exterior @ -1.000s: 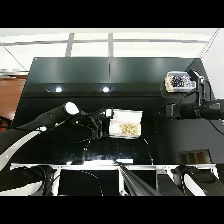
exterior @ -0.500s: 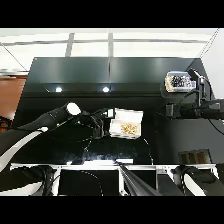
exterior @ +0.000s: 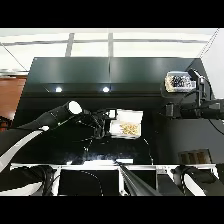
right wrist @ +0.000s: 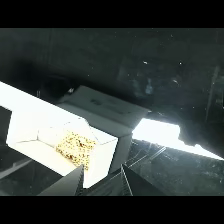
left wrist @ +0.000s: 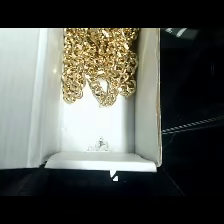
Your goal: Fold the box and place the chain.
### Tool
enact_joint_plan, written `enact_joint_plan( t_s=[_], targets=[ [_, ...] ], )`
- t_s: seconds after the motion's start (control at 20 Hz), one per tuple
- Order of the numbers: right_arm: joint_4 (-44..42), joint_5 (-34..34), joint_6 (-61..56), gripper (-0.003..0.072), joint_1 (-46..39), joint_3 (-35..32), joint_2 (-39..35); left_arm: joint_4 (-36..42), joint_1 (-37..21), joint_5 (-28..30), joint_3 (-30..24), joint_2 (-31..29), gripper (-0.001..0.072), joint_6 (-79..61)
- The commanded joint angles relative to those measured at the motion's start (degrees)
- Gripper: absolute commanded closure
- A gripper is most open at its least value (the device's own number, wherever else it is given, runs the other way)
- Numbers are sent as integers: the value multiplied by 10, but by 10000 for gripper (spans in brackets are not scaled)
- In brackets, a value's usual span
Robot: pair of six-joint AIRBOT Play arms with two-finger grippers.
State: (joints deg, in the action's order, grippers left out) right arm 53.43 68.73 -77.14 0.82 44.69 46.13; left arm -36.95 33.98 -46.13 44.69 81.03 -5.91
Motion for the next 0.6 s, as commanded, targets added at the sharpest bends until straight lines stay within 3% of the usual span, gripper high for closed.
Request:
enact_joint_plan(
  t_s=[0.0,0.1,0.15,0.2,0.25,0.4,0.55],
  targets=[
    [0,-11,0,397,0,0,0,-1,3,-4,1,0,24,15],
    [3,-36,0,396,0,0,1,-4,3,-4,1,0,176,30],
    [3,-61,0,351,2,0,2,-5,3,-4,1,0,215,31],
    [4,-92,1,67,10,0,3,-5,3,-4,1,0,215,31],
    [4,-119,8,-34,27,1,7,-5,3,-4,1,0,215,31],
    [2,-183,19,-34,89,1,49,-5,3,-4,1,0,215,31],
    [-15,-238,105,-34,139,1,121,-5,3,-4,1,0,215,31]
  ],
)
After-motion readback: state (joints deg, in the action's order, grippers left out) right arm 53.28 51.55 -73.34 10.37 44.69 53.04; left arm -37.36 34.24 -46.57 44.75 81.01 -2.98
